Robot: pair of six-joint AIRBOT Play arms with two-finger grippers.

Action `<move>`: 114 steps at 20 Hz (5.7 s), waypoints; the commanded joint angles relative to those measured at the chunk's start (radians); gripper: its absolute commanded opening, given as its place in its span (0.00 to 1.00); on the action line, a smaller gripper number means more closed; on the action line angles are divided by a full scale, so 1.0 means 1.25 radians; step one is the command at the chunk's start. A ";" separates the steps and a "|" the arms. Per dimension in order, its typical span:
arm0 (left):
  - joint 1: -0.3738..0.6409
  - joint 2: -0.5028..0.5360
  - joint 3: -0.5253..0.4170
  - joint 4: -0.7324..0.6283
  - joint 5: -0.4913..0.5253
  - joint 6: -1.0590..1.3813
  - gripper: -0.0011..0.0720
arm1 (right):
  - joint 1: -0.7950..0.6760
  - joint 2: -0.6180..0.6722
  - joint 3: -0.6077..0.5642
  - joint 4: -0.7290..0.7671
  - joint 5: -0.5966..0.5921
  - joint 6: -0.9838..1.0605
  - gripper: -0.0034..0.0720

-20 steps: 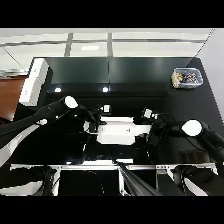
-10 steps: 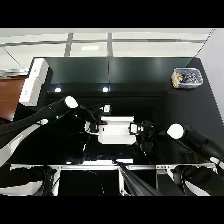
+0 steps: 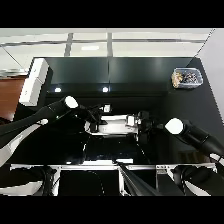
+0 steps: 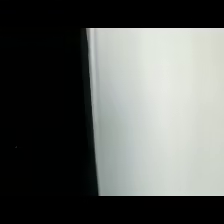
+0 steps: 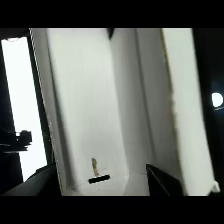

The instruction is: Fold the box and place the chain.

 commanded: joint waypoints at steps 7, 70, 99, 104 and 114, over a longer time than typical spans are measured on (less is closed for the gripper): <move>0.000 -0.001 -0.001 0.000 -0.015 0.002 0.05 | -0.078 -0.013 0.037 0.023 0.058 -0.037 0.87; 0.000 0.005 0.004 0.002 -0.034 -0.020 0.08 | -0.089 -0.195 0.011 0.183 0.077 -0.287 0.66; 0.007 0.174 -0.070 -0.099 0.128 -0.504 0.05 | -0.090 -0.195 0.011 0.183 0.074 -0.272 0.21; 0.002 0.052 -0.036 -0.089 0.030 -0.540 0.05 | -0.090 -0.195 0.011 0.183 0.074 -0.272 0.21; 0.158 0.268 0.048 0.149 -0.073 -0.734 0.05 | -0.090 -0.195 0.011 0.183 0.073 -0.272 0.21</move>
